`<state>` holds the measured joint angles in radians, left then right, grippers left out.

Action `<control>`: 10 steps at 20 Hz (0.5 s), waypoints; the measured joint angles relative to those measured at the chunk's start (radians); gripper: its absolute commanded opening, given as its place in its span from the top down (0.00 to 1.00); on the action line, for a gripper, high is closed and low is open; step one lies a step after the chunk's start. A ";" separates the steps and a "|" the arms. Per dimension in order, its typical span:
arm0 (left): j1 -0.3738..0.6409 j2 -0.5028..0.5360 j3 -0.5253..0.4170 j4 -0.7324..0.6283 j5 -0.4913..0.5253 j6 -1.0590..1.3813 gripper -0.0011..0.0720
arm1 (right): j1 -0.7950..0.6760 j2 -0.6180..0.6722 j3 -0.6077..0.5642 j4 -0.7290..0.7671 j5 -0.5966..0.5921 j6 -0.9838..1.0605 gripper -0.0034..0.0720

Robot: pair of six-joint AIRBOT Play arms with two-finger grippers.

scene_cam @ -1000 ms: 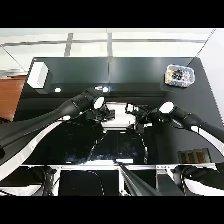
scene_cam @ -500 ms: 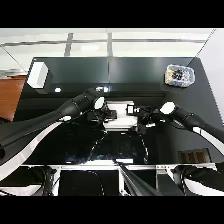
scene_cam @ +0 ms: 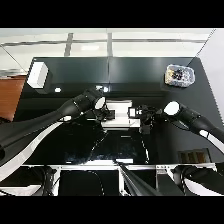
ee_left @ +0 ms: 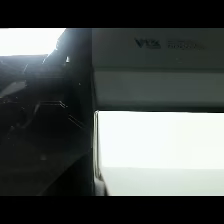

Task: Fold the box and place the chain.

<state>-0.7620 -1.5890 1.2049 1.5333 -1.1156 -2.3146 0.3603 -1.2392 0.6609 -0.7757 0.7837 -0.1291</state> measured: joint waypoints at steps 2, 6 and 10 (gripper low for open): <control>-0.003 0.000 0.002 0.011 -0.005 -0.002 0.96 | 0.001 0.002 0.000 0.000 0.000 0.000 0.07; -0.005 0.000 0.004 0.023 -0.013 -0.003 0.96 | 0.002 0.002 0.000 0.012 -0.001 -0.014 0.33; -0.005 0.000 0.004 0.027 -0.016 -0.003 0.95 | 0.002 0.002 0.000 0.029 -0.003 -0.024 0.62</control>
<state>-0.7670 -1.5890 1.2091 1.5604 -1.1313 -2.3173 0.3622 -1.2369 0.6609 -0.7467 0.7807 -0.1528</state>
